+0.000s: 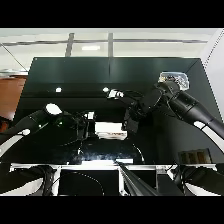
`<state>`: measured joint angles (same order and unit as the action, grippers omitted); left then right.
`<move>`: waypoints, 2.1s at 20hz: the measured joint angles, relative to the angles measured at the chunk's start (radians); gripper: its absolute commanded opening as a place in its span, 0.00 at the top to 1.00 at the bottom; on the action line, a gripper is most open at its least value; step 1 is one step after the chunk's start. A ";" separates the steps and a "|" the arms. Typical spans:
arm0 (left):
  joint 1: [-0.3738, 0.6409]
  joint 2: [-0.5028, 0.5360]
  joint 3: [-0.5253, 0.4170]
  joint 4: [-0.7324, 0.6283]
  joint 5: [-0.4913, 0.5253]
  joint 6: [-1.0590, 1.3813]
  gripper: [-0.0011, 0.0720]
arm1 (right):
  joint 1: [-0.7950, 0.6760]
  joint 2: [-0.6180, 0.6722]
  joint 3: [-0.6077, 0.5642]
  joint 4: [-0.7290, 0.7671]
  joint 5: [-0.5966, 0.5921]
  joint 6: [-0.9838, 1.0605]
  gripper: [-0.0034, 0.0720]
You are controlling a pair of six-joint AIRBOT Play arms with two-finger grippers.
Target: Fold the box and place the chain.
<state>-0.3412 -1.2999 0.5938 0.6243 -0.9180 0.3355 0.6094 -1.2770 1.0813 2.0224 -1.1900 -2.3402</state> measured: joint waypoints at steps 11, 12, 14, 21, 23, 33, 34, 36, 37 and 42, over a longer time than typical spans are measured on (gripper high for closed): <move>-0.001 0.000 0.000 0.003 0.003 -0.004 0.45 | 0.002 0.001 -0.044 0.018 0.050 -0.069 0.71; -0.001 0.000 0.000 0.003 0.003 -0.005 0.45 | 0.005 0.001 -0.047 0.018 0.053 -0.071 0.72; -0.001 0.000 0.000 0.003 0.008 -0.007 0.45 | 0.011 0.001 -0.050 0.017 0.055 -0.073 0.78; -0.001 0.000 0.000 0.000 0.015 -0.018 0.45 | 0.039 0.002 -0.053 0.005 0.058 -0.050 0.71; -0.001 0.000 0.000 0.000 0.017 -0.019 0.45 | 0.046 0.002 -0.053 0.005 0.060 -0.037 0.68; -0.001 0.000 0.000 -0.004 0.027 -0.021 0.45 | 0.054 0.001 -0.053 -0.016 0.053 0.003 0.68; -0.001 0.000 0.000 -0.004 0.026 -0.021 0.45 | 0.054 0.001 -0.053 -0.022 0.053 0.006 0.68; -0.001 0.000 0.000 -0.004 0.026 -0.021 0.45 | 0.054 0.001 -0.053 -0.028 0.056 0.011 0.67; -0.001 0.000 0.000 -0.004 0.026 -0.021 0.45 | 0.054 0.001 -0.053 -0.030 0.057 0.013 0.67; -0.001 0.000 0.000 -0.003 0.026 -0.020 0.45 | 0.054 0.002 -0.053 -0.037 0.061 0.018 0.41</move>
<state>-0.3424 -1.3003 0.5938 0.6209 -0.8925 0.3153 0.6632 -1.2751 1.0279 1.9850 -1.1290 -2.3226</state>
